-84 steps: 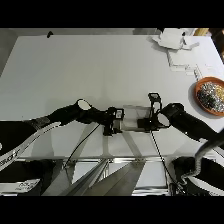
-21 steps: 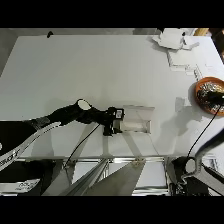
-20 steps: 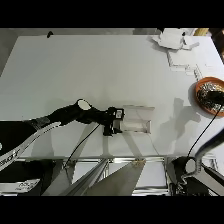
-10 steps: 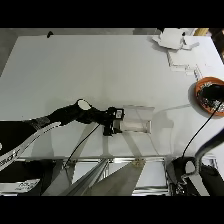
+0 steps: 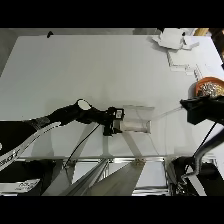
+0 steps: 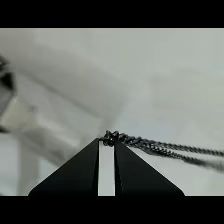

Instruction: Fold the box and place the chain.

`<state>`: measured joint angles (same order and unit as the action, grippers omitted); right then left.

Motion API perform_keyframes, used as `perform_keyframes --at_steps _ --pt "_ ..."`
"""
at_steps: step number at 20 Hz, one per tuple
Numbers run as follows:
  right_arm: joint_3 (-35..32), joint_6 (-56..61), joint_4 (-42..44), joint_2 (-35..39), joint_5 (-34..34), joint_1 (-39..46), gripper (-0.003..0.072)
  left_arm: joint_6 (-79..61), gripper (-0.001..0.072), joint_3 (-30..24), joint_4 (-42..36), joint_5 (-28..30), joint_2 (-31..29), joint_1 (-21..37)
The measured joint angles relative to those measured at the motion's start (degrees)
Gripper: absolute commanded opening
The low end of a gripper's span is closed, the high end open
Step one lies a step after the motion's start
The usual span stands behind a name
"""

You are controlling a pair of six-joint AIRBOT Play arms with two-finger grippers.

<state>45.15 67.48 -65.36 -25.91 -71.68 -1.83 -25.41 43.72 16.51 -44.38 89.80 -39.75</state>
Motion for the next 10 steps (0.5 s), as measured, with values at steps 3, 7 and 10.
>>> perform_keyframes --at_steps 3,7,10 --pt "0.0 -2.75 5.33 0.79 -0.92 -6.78 0.0018 0.0 0.0313 0.0 -0.02 0.0 0.0 0.0" --pt "-0.09 -4.24 8.22 1.03 0.35 -13.66 0.0018 0.0 0.0313 0.02 0.0 0.02 0.0 0.0" --pt "-1.14 -4.7 9.29 0.15 2.78 -17.88 0.0018 0.0 0.0313 0.0 0.0 0.02 0.0 0.0"
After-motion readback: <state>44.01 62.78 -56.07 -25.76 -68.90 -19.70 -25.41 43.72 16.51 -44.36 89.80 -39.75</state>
